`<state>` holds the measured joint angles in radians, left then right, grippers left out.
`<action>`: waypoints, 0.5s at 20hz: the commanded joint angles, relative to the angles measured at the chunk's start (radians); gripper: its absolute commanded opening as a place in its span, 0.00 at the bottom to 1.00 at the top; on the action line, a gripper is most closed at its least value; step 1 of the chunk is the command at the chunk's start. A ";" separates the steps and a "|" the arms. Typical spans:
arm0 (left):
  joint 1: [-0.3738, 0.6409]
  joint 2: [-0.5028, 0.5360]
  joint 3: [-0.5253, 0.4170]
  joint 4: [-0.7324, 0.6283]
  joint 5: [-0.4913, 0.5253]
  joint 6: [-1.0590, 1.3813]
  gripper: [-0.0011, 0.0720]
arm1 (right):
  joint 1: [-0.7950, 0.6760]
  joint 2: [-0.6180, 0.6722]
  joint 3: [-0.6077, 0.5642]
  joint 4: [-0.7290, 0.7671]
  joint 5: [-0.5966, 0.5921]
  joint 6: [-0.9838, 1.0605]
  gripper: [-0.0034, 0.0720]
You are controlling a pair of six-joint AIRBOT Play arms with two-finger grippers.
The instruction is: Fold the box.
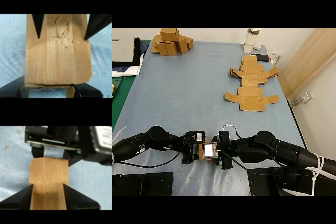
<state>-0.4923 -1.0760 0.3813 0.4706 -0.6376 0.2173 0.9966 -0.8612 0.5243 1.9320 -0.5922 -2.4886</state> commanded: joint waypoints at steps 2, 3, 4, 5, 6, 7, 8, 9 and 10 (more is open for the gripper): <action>0.000 0.001 0.000 0.000 0.000 0.000 0.73 | 0.020 -0.021 -0.002 -0.038 0.012 -0.005 0.81; 0.000 0.001 0.000 0.000 0.000 0.000 0.73 | 0.020 -0.021 -0.002 -0.069 0.021 0.006 0.80; 0.000 0.001 0.000 0.000 0.000 0.000 0.73 | 0.020 -0.021 -0.002 -0.097 0.031 0.027 0.79; -0.001 0.001 0.000 0.000 0.000 0.000 0.73 | 0.020 -0.021 -0.001 -0.104 0.036 0.031 0.73; 0.000 0.001 0.000 0.000 0.000 0.000 0.73 | 0.020 -0.020 0.002 -0.105 0.035 0.031 0.68; 0.000 0.001 0.000 0.000 0.000 0.000 0.73 | 0.020 -0.016 0.004 -0.104 0.035 0.031 0.66; -0.001 0.001 0.000 0.000 0.001 0.000 0.73 | 0.020 -0.008 0.007 -0.104 0.031 0.031 0.59; -0.001 0.001 0.000 0.000 0.000 0.000 0.73 | 0.020 0.002 0.008 -0.104 0.030 0.031 0.55; -0.001 0.001 0.000 0.000 0.000 0.000 0.73 | 0.020 0.012 0.008 -0.105 0.030 0.031 0.49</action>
